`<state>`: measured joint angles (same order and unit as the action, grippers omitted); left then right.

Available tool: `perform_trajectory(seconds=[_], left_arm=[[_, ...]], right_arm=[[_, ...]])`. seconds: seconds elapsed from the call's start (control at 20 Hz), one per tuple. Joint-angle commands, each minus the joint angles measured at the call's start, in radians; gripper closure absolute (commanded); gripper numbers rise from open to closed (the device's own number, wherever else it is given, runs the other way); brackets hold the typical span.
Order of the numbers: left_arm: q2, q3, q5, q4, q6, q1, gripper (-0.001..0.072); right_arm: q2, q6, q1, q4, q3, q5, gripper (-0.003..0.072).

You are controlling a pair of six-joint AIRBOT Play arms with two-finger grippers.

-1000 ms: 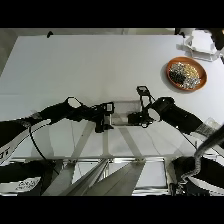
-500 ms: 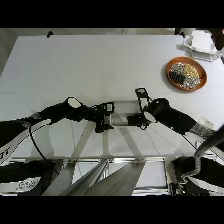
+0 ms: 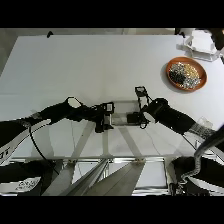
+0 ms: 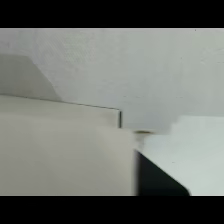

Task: Fold the box and place the chain.

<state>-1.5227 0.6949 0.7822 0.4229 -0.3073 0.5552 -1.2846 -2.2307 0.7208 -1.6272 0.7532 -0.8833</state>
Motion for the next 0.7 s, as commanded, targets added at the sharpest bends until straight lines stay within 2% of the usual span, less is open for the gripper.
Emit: perform_trajectory(seconds=[0.0, 0.05, 0.15, 0.35, 0.4, 0.5, 0.55, 0.65], left_arm=[[-0.001, 0.0, 0.0, 0.0, 0.0, 0.0, 0.0389], [-0.001, 0.0, 0.0, 0.001, 0.0, 0.0, 0.0389], [-0.001, 0.0, 0.0, 0.0, 0.0, 0.0, 0.0389], [-0.001, 0.0, 0.0, 0.0, 0.0, 0.0, 0.0389], [-0.001, 0.0, 0.0, 0.0, 0.0, 0.0, 0.0389], [-0.001, 0.0, 0.0, 0.0, 0.0, 0.0, 0.0389], [-0.001, 0.0, 0.0, 0.0, 0.0, 0.0, 0.0389], [-0.001, 0.0, 0.0, 0.0, 0.0, 0.0, 0.0389]], right_arm=[[0.0, -0.024, 0.001, 0.004, 0.001, 0.039, 0.0613], [0.0, -0.023, 0.001, 0.004, 0.001, 0.035, 0.0651], [-0.001, -0.022, 0.001, 0.004, 0.001, 0.03, 0.067], [-0.007, -0.021, 0.001, 0.004, 0.001, 0.021, 0.067], [-0.006, -0.02, 0.001, 0.004, 0.001, 0.026, 0.0621], [-0.002, 0.019, 0.001, 0.004, 0.001, 0.021, 0.0248], [0.001, 0.055, 0.001, 0.004, 0.001, 0.008, 0.0214], [0.014, 0.12, 0.001, 0.001, 0.002, -0.027, 0.0214]])
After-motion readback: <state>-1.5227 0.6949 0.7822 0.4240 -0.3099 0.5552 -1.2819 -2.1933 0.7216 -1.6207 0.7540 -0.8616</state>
